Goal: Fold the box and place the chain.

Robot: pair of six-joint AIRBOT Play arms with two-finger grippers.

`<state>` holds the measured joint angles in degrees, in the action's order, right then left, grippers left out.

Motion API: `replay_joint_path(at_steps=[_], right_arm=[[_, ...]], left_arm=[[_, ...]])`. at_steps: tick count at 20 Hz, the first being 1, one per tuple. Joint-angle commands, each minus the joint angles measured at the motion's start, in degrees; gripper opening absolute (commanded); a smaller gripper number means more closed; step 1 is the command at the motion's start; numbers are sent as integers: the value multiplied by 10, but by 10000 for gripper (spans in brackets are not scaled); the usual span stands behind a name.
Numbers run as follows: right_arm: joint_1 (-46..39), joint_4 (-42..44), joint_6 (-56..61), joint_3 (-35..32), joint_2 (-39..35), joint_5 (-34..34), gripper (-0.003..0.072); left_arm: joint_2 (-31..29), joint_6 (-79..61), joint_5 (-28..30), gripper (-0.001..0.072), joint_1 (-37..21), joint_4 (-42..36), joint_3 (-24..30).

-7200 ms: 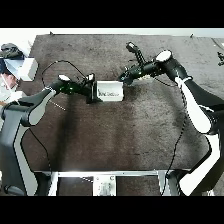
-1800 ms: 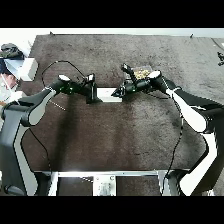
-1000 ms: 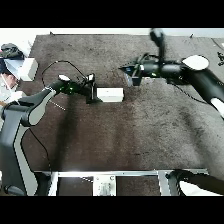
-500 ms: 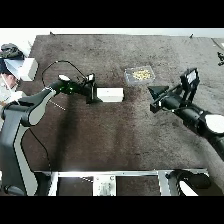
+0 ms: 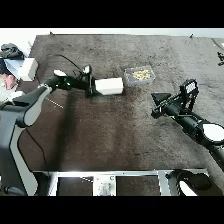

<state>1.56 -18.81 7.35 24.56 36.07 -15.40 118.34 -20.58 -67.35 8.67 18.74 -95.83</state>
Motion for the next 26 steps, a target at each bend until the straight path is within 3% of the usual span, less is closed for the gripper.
replay_joint_path(at_steps=[1, 6, 11, 16, 19, 26], right_arm=[[0, 0, 0, -2, -1, 3, -6], [0, 0, 0, -2, -1, 3, -6], [0, 0, 0, -2, -1, 3, -6], [0, 0, 0, -2, -1, 3, -6], [0, 0, 0, -2, -1, 3, -6], [0, 0, 0, -2, -1, 3, -6]], left_arm=[[-62, 91, 87, 9, -38, -29, -15], [-129, 321, 345, 8, -129, 9, -15], [-129, 432, 462, 9, -184, 115, 31], [-129, 433, 589, 10, -188, 117, 127], [-123, 433, 631, 11, -188, 113, 160], [-81, 430, 608, 12, -187, 104, 159]])
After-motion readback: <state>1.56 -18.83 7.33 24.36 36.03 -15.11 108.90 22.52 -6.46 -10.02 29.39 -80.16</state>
